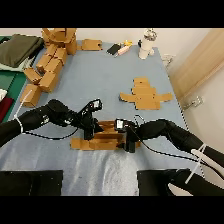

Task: Fold the box.

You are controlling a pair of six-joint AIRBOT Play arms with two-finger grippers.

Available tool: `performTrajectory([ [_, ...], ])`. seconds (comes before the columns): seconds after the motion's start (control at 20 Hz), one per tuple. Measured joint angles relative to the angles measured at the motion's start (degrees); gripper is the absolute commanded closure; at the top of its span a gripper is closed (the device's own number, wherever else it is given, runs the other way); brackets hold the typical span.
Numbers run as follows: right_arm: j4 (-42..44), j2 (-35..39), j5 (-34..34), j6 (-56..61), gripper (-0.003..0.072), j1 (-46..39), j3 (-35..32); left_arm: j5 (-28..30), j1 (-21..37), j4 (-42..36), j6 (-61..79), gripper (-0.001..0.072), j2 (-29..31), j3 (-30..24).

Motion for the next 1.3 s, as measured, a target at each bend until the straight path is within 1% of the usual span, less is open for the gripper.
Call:
performTrajectory([
  [0.2, 1.2, -2.1, -1.6, -1.4, -0.0027, -0.4, 1.4, 0.0, 0.0, 0.0, 0.0, 0.0698, 0.0, 0.0],
  [0.4, 1.0, -1.7, -2.4, -1.7, -0.0027, -0.5, 1.8, 0.0, 0.0, 0.0, 0.0, 0.0697, 0.0, 0.0],
  [0.6, 0.8, -1.7, -2.6, -1.8, -0.0027, -0.5, 1.9, 0.0, 0.0, 0.0, 0.0, 0.0697, 0.0, 0.0],
  [1.3, 0.7, -6.5, -2.6, -1.8, -0.0024, 2.8, 1.9, -0.2, 0.0, 0.0, 0.0, 0.0697, 0.0, 0.0],
])
